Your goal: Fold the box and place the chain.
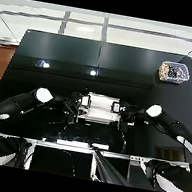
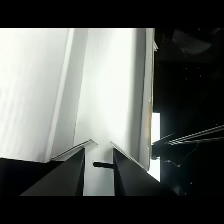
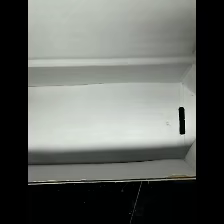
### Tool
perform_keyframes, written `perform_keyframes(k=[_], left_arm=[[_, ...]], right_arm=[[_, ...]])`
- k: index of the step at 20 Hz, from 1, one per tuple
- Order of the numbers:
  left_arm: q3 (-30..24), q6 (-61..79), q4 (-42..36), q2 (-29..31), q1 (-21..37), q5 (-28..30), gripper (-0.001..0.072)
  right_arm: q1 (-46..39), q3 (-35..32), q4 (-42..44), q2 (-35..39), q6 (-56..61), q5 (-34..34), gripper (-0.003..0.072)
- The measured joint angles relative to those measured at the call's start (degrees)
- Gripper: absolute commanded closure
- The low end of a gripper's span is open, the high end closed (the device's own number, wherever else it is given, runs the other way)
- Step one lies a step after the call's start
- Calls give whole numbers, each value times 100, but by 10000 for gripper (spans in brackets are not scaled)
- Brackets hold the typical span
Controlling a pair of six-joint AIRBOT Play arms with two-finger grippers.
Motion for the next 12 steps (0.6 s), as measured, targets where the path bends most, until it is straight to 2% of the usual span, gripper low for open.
perform_keyframes(k=[10,11,12], left_arm=[[0,-66,-610,-315,-48,26,491],[0,-63,-682,-332,-48,20,512],[0,-66,-732,-343,-48,0,607]], right_arm=[[0,0,-2,0,0,-2,620],[0,2,-2,0,0,0,620],[0,0,0,0,0,-2,620]])
